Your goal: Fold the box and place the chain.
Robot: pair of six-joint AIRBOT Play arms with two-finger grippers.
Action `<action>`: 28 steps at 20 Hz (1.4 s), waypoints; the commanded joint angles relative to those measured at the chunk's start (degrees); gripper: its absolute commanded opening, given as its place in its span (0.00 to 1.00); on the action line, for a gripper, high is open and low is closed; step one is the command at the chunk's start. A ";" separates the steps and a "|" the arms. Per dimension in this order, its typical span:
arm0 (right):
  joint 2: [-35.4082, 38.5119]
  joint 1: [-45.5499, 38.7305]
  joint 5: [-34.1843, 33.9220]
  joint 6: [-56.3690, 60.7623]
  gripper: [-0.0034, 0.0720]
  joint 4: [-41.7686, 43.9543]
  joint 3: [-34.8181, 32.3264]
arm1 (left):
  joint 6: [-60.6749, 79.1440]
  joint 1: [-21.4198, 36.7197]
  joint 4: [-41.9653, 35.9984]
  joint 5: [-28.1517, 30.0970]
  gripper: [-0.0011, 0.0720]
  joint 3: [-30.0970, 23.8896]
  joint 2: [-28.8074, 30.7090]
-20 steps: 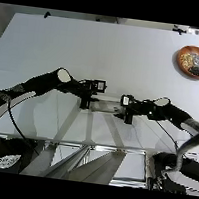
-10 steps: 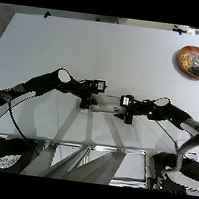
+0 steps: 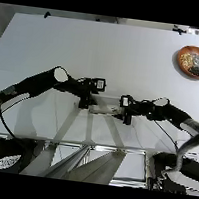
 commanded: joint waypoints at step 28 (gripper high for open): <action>0.04 -0.07 0.00 0.20 0.58 0.66 -0.04 | -27.98 14.16 15.52 -9.73 0.19 0.00 24.09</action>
